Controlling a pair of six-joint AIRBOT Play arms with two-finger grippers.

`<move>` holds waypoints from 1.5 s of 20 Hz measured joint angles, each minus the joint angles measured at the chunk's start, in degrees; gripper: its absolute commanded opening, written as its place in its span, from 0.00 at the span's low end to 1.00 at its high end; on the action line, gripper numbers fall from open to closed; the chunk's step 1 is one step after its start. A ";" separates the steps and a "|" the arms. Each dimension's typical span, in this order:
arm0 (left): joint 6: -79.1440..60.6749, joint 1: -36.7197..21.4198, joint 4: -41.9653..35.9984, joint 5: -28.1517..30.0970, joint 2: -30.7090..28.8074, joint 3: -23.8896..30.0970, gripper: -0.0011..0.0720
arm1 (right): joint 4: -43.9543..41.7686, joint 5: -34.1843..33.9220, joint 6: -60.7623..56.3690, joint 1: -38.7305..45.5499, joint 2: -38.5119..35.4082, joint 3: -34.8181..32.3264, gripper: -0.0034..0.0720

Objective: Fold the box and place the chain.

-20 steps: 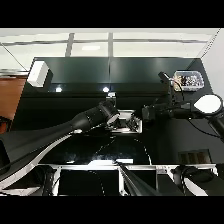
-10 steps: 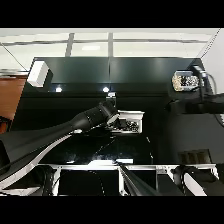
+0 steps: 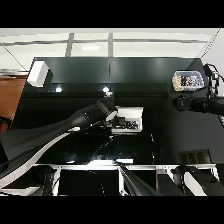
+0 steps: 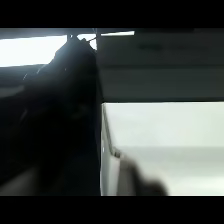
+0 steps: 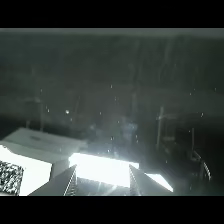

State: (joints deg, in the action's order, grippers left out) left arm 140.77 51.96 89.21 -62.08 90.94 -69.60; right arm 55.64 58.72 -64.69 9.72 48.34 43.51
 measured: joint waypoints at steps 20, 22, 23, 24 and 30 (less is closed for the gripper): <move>-80.48 -30.25 -46.75 3.39 -23.56 31.98 0.99 | -1.27 0.72 -4.17 -0.13 0.00 -0.72 0.54; -96.98 -30.71 -54.34 3.78 -21.46 33.27 0.99 | -1.49 1.31 -4.33 -0.13 0.00 -0.72 0.54; -103.43 -30.32 -57.31 5.40 -20.57 33.66 0.99 | -1.53 2.21 -4.33 -0.13 0.00 -0.72 0.54; -108.13 -29.73 -59.58 7.08 -19.89 33.92 0.99 | -1.66 3.06 -4.28 -0.13 0.00 -0.72 0.54; -130.11 -24.63 -65.05 14.43 -17.70 34.56 0.99 | -1.88 6.29 -3.89 -0.26 0.00 -0.72 0.54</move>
